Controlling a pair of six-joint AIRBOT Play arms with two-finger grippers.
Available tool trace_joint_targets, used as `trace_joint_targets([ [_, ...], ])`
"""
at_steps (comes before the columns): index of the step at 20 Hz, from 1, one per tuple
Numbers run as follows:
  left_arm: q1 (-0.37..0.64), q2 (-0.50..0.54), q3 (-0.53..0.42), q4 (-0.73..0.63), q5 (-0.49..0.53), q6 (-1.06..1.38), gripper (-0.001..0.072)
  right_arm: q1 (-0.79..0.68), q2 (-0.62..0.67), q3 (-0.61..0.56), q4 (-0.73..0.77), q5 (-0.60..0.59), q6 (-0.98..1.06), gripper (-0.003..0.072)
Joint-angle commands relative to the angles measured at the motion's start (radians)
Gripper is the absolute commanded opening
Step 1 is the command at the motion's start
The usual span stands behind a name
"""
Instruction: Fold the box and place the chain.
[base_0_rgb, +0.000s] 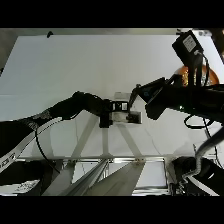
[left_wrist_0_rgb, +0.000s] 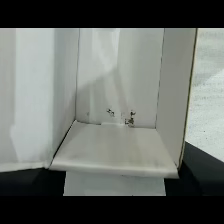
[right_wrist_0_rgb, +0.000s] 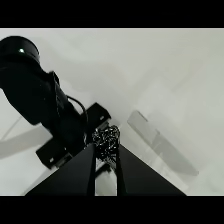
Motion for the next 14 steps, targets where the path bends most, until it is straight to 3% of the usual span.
trace_joint_targets([
  [1, 0.000, -0.001, 0.001, 0.000, 0.000, 0.000, 0.0353, 0.001, -0.029, 0.000, -0.081, 0.132, 0.060, 0.0012],
  [7, 0.000, -0.001, 0.001, 0.000, 0.000, 0.000, 0.0353, 0.001, -0.175, -0.031, -0.075, 0.186, 0.089, 0.0012],
  [14, 0.000, -0.001, 0.001, 0.000, 0.000, 0.000, 0.0353, 0.000, -0.356, -0.084, -0.074, 0.167, 0.110, 0.0012],
])
